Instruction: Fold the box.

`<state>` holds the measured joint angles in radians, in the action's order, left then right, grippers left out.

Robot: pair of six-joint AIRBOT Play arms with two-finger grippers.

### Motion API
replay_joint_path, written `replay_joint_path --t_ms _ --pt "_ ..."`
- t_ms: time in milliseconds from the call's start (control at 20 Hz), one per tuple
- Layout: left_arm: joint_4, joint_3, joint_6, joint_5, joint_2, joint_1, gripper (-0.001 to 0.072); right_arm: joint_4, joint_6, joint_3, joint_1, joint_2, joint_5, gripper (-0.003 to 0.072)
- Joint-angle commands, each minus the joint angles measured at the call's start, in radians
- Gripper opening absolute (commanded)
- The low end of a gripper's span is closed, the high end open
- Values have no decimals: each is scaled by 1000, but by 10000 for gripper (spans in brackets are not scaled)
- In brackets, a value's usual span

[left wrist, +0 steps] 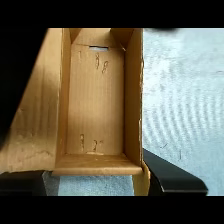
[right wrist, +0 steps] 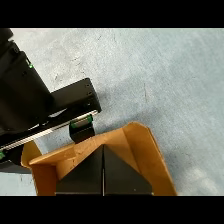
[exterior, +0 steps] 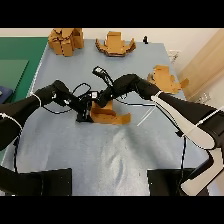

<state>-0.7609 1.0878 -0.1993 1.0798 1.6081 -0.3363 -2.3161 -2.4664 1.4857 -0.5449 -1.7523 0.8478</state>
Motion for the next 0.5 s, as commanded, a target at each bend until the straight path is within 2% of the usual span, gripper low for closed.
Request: replay_joint_path --t_ms 0,450 --pt "-3 1 14 -2 -5 2 18 8 13 22 2 -10 25 11" --pt "-36 1 14 22 -5 2 18 35 13 23 3 -31 76 10"
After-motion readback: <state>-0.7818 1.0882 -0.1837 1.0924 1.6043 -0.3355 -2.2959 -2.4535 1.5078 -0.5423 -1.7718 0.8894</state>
